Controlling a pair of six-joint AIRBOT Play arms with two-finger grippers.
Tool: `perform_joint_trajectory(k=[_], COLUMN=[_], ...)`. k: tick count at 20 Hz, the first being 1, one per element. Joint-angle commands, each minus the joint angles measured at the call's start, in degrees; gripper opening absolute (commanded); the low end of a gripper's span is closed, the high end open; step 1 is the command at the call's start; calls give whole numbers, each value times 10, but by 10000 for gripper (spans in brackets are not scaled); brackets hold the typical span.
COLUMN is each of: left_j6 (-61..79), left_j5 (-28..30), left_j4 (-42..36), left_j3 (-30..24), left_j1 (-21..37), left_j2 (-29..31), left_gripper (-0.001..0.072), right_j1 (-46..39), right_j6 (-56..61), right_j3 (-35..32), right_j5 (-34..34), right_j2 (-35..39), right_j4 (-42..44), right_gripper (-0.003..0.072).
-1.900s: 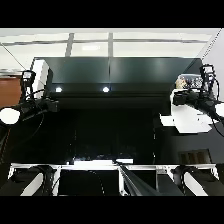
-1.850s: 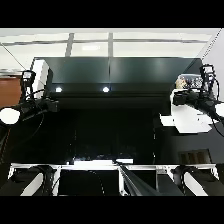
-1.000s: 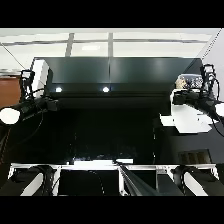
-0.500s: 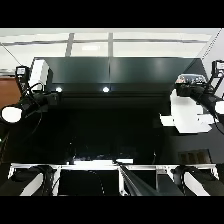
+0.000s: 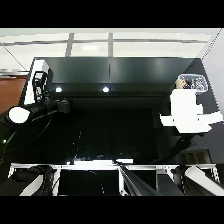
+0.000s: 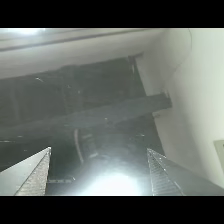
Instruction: Fold the box and place the chain.
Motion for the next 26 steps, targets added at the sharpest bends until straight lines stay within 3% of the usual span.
perform_joint_trajectory(k=[1,4,5,9,10,11,18,20,23,26], left_j6=[1,1,1,1,1,1,1,1,1,1], left_j5=[-11,-11,-11,-12,-12,-12,-12,-12,-12,-12], left_j4=[0,0,0,-2,-2,-2,-2,-2,-2,-2], left_j3=[1,1,1,1,1,1,0,0,0,0], left_j1=[-8,-8,-8,-8,-8,-8,-8,-8,-8,-8], left_j2=[-1,-1,-1,-1,-1,-1,-1,-1,-1,-1], left_gripper=[708,708,708,709,708,708,708,708,708,707], right_j1=[-94,-80,-71,-18,-6,3,19,19,19,19], right_j6=[36,-40,-82,-218,-234,-235,-205,-195,-196,-203], right_j3=[112,238,256,258,258,258,258,258,257,257], right_j5=[226,480,522,501,501,503,567,574,593,617], right_j2=[-120,-257,-279,-290,-292,-295,-302,-302,-294,-278], right_j4=[-58,-126,-126,-126,-127,-131,-183,-193,-178,-114], right_gripper=[720,720,720,720,586,544,528,278,14,14])
